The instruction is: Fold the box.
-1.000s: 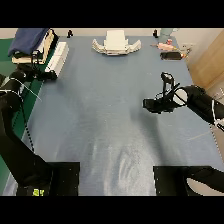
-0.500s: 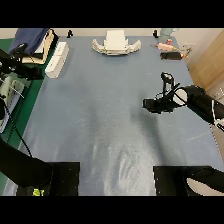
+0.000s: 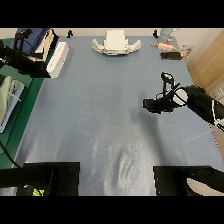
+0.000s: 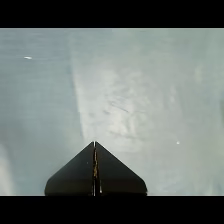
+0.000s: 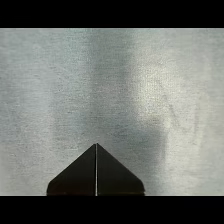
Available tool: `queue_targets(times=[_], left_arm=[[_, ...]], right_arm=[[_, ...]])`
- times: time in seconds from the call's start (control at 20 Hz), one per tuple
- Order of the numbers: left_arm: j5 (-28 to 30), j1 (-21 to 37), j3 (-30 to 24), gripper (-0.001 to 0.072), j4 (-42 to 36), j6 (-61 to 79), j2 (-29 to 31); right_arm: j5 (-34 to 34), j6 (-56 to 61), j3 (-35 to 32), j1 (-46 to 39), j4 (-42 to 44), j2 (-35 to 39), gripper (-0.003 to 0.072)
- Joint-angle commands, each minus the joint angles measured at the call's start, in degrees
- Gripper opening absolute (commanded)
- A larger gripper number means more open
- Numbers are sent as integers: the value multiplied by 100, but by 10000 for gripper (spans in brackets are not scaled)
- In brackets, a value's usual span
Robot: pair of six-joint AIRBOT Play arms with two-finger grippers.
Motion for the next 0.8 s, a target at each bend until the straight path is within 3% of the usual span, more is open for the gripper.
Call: queue_targets(times=[0.0,0.15,0.35,0.45,0.75], left_arm=[[671,-831,-1316,10,0,-70,1196],[931,-1648,-2352,13,0,-216,1655],[1709,-2516,-3171,15,-22,-433,1655],[2002,-2796,-3359,15,-83,-428,1631],[1926,-3077,-3370,15,-87,-424,1637]], right_arm=[[0,0,4,-2,0,-4,6],[0,0,4,-2,0,-4,6],[0,0,4,-2,0,-4,5],[0,0,4,-2,0,-4,6],[0,0,4,-2,0,-4,6]])
